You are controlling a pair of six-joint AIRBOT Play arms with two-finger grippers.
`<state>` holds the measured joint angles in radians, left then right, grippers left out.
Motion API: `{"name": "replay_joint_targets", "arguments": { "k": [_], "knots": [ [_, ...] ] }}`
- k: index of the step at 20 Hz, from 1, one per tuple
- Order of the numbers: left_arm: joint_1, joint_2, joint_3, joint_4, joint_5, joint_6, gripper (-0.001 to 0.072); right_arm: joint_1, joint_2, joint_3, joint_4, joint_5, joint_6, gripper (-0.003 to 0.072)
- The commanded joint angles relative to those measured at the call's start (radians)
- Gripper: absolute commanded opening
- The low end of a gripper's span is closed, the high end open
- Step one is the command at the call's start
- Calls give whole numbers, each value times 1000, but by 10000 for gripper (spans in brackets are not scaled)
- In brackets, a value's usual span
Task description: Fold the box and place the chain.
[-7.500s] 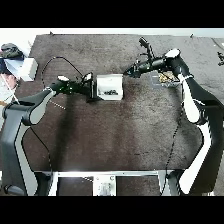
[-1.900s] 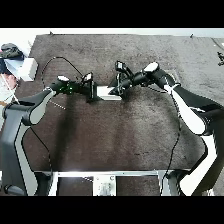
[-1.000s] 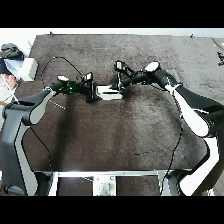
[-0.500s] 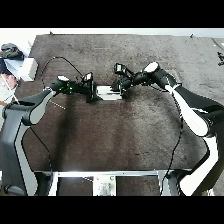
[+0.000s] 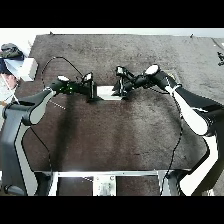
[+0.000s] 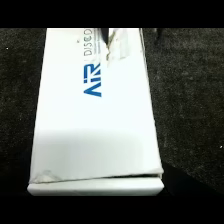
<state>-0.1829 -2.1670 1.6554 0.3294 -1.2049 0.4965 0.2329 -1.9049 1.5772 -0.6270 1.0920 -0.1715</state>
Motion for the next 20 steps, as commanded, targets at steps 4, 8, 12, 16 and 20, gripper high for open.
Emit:
{"name": "replay_joint_targets", "arguments": {
  "k": [4,8,12,16,20],
  "knots": [
    [0,1,0,0,1,-1,353,-48,2,0,122,39,10,297],
    [0,1,0,0,1,-1,353,-71,3,-1,231,98,12,52],
    [0,1,0,0,1,-1,352,-71,0,-1,213,95,69,14],
    [0,1,0,0,1,-1,352,-70,-32,-2,99,99,164,14],
    [0,1,0,0,1,-1,353,-70,-74,-2,41,109,226,14]
  ]
}}
